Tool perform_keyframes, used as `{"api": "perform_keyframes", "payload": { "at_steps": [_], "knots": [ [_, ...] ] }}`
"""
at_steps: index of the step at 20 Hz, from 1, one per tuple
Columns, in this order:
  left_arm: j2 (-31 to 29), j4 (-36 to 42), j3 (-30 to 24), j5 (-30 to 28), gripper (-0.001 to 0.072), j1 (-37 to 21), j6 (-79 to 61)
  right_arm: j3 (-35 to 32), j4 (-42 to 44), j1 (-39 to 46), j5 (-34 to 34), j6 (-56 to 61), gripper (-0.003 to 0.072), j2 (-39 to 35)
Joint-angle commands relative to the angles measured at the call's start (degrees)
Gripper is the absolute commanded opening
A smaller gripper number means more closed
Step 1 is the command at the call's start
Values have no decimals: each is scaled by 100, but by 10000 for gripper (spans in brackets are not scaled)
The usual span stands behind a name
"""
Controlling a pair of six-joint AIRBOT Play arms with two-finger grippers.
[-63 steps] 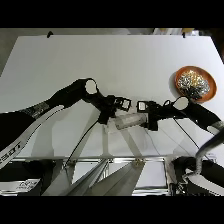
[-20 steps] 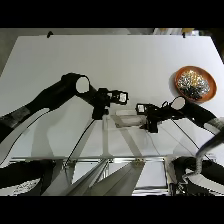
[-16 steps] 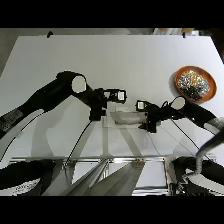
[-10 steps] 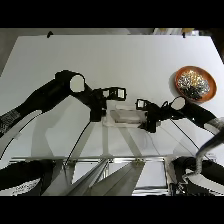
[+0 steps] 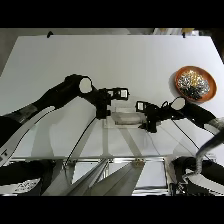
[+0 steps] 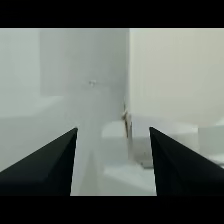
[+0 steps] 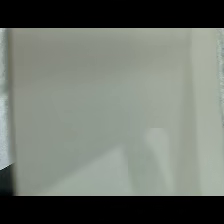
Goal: Fold the box and place the chain.
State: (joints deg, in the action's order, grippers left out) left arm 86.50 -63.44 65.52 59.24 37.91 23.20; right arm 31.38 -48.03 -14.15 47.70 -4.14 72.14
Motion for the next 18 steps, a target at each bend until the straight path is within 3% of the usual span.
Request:
{"api": "perform_keyframes", "payload": {
  "at_steps": [1,2,3,5,10,12,15,18],
  "knots": [
    [214,629,0,-149,487,4,-557,7,52,0,-595,-83,415,-4],
    [229,752,0,-251,479,4,-667,9,52,0,-566,-92,416,-11],
    [245,778,0,-306,414,7,-734,11,52,0,-529,-92,422,-11],
    [286,881,0,-286,306,7,-883,11,50,0,-505,-90,550,-11],
    [415,876,0,-289,5,216,-1040,13,44,0,-459,-87,551,-72],
    [407,713,2,-291,5,293,-1034,11,-74,0,-393,-85,553,-247],
    [334,544,2,-170,4,284,-1001,11,-481,0,-306,26,683,-516],
    [229,319,2,-149,4,306,-1003,13,-557,210,31,116,694,-590]
  ]
}}
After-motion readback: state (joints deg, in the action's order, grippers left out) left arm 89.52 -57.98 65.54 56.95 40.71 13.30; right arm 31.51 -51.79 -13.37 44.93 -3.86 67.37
